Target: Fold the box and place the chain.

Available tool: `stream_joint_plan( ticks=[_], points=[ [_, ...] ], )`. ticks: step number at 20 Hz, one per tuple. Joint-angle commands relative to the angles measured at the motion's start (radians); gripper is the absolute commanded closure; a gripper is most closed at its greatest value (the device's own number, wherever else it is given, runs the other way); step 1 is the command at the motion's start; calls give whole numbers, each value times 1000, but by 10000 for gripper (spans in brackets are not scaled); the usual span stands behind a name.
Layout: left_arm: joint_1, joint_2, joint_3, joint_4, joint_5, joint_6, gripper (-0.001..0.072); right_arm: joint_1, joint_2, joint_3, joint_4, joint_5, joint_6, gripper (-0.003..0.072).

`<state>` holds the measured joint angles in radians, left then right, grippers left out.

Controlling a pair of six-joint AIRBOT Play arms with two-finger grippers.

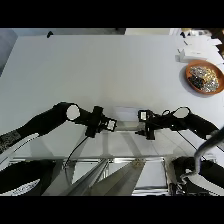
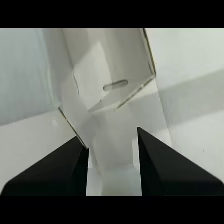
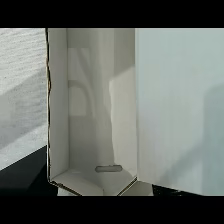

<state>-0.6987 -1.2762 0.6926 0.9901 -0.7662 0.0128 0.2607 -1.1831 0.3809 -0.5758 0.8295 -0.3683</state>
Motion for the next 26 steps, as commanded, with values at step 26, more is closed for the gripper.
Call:
stream_joint_plan(
  ticks=[26],
  points=[
    [-99,-54,0,-274,120,-39,502,0,1,1,0,0,0,284]
  ],
)
